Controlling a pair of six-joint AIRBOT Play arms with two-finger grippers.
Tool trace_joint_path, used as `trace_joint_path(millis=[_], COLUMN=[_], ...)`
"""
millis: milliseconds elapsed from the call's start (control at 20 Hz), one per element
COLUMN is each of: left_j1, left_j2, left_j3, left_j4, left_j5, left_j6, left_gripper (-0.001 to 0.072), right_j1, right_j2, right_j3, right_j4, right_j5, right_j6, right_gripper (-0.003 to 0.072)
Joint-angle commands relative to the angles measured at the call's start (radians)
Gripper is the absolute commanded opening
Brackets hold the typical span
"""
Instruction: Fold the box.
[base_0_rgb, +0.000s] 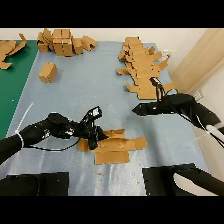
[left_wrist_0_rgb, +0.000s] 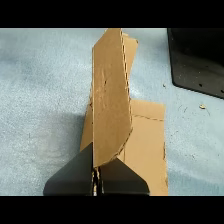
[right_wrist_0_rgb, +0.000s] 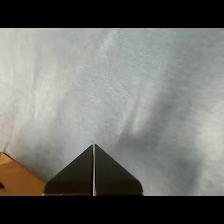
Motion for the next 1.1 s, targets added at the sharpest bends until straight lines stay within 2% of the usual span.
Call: trace_joint_path(millis=[0, 200, 300, 450, 600, 750, 900, 950, 1050], left_j1=[0.000, 0.000, 0.000, 0.000, 0.000, 0.000, 0.000, 0.000, 0.000], left_j2=[0.001, 0.001, 0.001, 0.001, 0.001, 0.001, 0.001, 0.001, 0.001], left_j3=[0.001, 0.001, 0.001, 0.001, 0.001, 0.001, 0.001, 0.001, 0.001], left_j4=[-0.001, -0.001, -0.001, -0.001, -0.001, -0.001, -0.001, -0.001, -0.001], left_j5=[-0.001, -0.001, -0.001, -0.001, -0.001, -0.001, -0.001, -0.001, -0.001], left_j6=[0.000, 0.000, 0.000, 0.000, 0.000, 0.000, 0.000, 0.000, 0.000], left_gripper=[0.0014, 0.0014, 0.0014, 0.0014, 0.0014, 0.0014, 0.0014, 0.0014, 0.0014], right_j1=[0.073, 0.169, 0.247, 0.404, 0.575, 0.748, 0.926, 0.994, 1.101], right_j2=[0.172, 0.339, 0.422, 0.540, 0.627, 0.673, 0.684, 0.681, 0.647], right_j3=[-0.019, -0.068, -0.112, -0.193, -0.282, -0.346, -0.398, -0.415, -0.435], right_j4=[-0.272, -0.325, -0.397, -0.496, -0.517, -0.523, -0.528, -0.550, -0.695], right_j5=[0.019, -0.076, -0.089, -0.091, -0.090, -0.081, -0.010, 0.031, 0.100], right_j6=[0.235, 0.333, 0.420, 0.510, 0.538, 0.555, 0.606, 0.628, 0.702], right_gripper=[0.0002, 0.0002, 0.0002, 0.0002, 0.0002, 0.0002, 0.0001, 0.0001, 0.0002])
